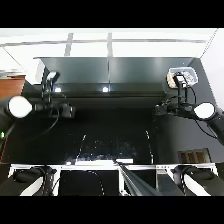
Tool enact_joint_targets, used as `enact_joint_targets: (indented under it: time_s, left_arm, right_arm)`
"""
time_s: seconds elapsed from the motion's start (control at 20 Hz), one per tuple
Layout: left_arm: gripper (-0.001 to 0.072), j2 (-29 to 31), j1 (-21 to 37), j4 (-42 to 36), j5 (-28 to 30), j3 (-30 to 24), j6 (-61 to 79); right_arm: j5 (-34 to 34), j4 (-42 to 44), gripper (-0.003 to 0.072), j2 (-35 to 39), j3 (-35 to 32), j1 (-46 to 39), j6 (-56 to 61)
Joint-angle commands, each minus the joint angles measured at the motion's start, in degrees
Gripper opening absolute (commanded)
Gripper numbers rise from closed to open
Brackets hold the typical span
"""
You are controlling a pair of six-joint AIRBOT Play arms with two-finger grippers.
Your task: Fold the box and place the chain.
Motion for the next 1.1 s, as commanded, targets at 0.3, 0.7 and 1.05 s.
enact_joint_targets:
  time_s: [0.3,0.7,1.05]
  left_arm:
    - [0.0031,6.0,2.3,0.9,6.6,-9.3,-1.7]
    - [0.0030,6.0,2.3,0.9,6.6,-9.3,-1.7]
    - [0.0030,6.0,2.3,0.9,6.5,-9.3,-1.7]
  right_arm:
    - [-2.1,-0.2,0.0018,-1.5,-0.3,0.3,0.5]
    - [-2.1,-0.2,0.0018,-1.5,-0.3,0.3,0.5]
    - [-2.1,-0.2,0.0018,-1.5,-0.3,0.3,0.5]
